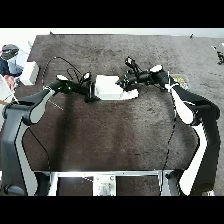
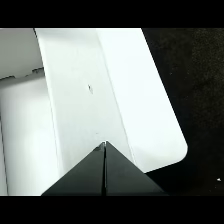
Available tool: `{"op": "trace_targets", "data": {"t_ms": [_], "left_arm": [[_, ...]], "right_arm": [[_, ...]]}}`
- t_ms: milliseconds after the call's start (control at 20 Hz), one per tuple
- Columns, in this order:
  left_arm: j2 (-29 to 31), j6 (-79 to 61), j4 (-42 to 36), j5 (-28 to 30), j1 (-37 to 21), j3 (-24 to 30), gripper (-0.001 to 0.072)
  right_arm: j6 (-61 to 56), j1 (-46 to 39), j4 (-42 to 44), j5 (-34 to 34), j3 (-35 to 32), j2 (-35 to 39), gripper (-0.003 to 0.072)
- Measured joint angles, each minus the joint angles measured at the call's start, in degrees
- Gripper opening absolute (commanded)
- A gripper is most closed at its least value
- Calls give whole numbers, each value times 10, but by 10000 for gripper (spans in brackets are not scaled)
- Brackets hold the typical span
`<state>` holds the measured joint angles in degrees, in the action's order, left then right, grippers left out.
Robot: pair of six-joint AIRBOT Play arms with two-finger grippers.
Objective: Fold the box and place the chain.
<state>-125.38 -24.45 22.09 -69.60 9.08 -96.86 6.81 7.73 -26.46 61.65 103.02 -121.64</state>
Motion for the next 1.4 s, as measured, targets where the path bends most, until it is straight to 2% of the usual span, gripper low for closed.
{"op": "trace_targets", "data": {"t_ms": [300, 350, 400, 450, 550, 750, 800, 850, 1250, 1300, 1350, 1400], "left_arm": [[0, 0, -1, 2, 0, 0, 286], [0, 0, -1, 2, 0, 0, 286], [0, 0, -1, 2, 0, 0, 286], [0, 0, -1, 2, 0, 0, 286], [0, 0, -1, 2, 0, 0, 286], [0, 0, -1, 2, 0, 0, 286], [0, 0, -1, 2, 0, 0, 286], [0, 0, -1, 2, 0, 0, 286], [0, 0, -1, 2, 0, 0, 286], [0, 0, -1, 2, 0, 0, 286], [0, 0, -1, 2, 0, 0, 286], [0, 0, -1, 1, 0, 0, 286]], "right_arm": [[-10, -10, -5, 17, 9, 49, 23], [-16, -14, -20, 32, 10, 61, 241], [-20, -15, -48, 51, 10, 71, 642], [-23, -16, -83, 71, 10, 78, 686], [-27, -17, -146, 99, 6, 85, 688], [-32, -10, -228, 110, -8, 87, 685], [-33, -4, -243, 110, -10, 83, 662], [-33, 1, -255, 108, -12, 80, 545], [-34, 33, -287, 78, -16, 70, 524], [-35, 36, -286, 74, -16, 70, 345], [-36, 37, -285, 72, -16, 70, 263], [-36, 38, -284, 71, -16, 70, 264]]}}
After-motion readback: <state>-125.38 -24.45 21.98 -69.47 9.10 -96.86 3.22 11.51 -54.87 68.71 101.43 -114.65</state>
